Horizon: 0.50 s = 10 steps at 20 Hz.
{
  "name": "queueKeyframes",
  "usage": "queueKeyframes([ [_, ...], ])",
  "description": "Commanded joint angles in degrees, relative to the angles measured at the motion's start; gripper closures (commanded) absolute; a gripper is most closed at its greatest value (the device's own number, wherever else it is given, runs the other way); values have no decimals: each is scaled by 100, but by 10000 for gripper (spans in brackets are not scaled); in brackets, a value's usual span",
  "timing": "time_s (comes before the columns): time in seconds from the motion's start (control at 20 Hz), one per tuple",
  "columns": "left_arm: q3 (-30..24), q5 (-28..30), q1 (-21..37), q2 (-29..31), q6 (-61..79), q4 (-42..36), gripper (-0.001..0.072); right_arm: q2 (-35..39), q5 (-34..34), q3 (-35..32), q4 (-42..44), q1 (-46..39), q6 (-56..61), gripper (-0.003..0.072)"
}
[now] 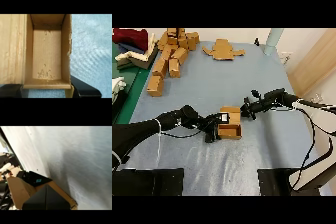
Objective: Fold the box.
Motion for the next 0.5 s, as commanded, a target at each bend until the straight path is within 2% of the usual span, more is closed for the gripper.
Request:
queueKeyframes([
  [0.0, -2, -2, -4, -2, 0, 0, 309, -33, -551, 131, 245, 142, -667, 685],
  [0.1, -2, 0, -4, -2, 0, 0, 309, 234, -798, 92, 234, 214, -942, 685],
  [0.2, -2, 0, -4, -2, 0, 0, 309, 691, -723, -173, 201, 352, -1178, 685],
  [0.35, -2, -2, -4, -2, 0, 0, 309, 1300, -199, -645, -122, 632, -1495, 684],
  [0.45, -2, -2, -4, -2, 0, 0, 309, 1690, 367, -828, -732, 957, -1523, 684],
])
